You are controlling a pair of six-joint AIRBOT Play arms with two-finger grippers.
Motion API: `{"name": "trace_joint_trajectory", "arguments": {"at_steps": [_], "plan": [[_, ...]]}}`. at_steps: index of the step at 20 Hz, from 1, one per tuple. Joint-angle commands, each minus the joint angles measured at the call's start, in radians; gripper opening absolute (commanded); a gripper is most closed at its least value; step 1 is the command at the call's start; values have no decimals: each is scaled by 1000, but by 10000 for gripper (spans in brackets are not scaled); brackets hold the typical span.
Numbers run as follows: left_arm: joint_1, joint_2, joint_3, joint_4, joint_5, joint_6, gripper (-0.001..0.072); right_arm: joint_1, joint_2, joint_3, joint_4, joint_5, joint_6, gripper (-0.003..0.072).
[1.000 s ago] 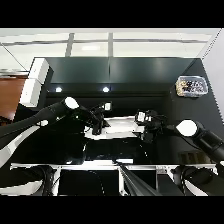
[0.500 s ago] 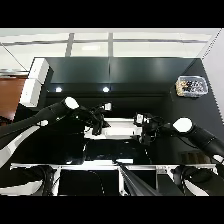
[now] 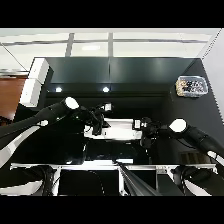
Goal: Fold the box and place the chain.
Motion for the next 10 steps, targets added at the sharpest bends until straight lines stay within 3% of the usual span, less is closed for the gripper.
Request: {"name": "trace_joint_trajectory", "arguments": {"at_steps": [1,10], "plan": [[0,-1,-1,-1,1,-1,28,0,-14,-1,10,0,-32,681],[0,-2,-1,-1,1,-1,28,1,-57,2,41,-21,-61,680]]}}
